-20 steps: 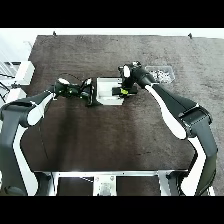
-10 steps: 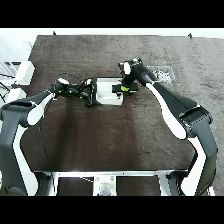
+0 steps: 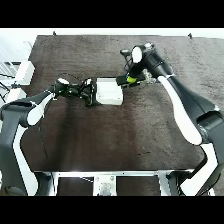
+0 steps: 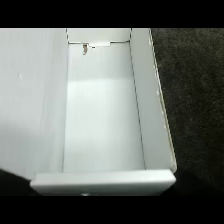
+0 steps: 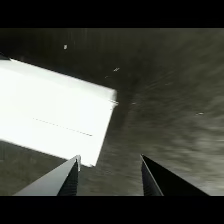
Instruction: Fold the box and place the chain.
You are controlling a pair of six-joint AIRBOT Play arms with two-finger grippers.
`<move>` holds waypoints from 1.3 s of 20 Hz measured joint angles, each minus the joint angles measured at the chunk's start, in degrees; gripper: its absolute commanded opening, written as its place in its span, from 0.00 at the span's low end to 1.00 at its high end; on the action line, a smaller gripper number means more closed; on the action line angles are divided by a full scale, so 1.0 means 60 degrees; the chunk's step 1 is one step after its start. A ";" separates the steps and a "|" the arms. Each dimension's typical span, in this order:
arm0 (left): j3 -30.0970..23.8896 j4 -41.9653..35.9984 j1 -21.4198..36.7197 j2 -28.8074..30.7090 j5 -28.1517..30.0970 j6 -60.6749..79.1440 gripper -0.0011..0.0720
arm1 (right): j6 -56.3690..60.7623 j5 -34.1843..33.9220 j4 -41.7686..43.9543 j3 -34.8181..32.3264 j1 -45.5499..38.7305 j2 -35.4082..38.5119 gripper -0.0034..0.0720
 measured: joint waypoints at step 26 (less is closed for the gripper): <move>0.0000 -0.0004 0.0000 0.0000 0.0004 -0.0007 0.49 | -0.3974 -0.4018 0.2189 -0.0015 -0.4433 -0.1599 0.54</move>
